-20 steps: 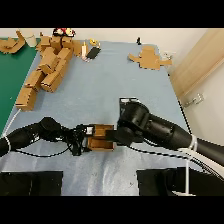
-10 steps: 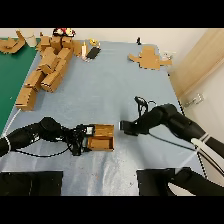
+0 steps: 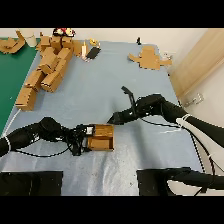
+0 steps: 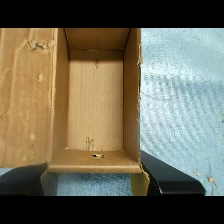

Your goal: Fold the box.

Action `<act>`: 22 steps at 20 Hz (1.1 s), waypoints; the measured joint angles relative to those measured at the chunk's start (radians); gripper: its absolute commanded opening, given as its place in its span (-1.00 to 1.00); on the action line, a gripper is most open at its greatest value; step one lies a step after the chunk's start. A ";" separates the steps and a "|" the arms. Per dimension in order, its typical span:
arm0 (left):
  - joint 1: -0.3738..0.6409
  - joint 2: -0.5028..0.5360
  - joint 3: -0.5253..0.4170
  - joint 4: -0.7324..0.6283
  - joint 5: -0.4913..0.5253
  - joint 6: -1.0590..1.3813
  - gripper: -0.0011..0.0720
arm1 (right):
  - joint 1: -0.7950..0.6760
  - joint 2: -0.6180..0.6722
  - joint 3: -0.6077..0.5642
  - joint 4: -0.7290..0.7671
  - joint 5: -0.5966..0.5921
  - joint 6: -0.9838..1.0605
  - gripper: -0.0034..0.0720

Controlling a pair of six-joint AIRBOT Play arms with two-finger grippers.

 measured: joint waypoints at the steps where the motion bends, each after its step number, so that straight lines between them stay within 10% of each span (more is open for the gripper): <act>1: 0.000 0.000 0.000 0.000 0.000 0.000 0.44 | 0.026 0.006 -0.001 0.004 -0.007 -0.031 -0.90; 17: 0.000 0.000 0.000 0.000 0.000 0.000 0.44 | 0.563 0.439 -0.283 -0.435 0.594 -0.135 -0.90; 22: 0.000 0.000 0.000 0.000 0.000 0.000 0.44 | 0.666 0.496 -0.322 -0.616 0.686 -0.132 -0.11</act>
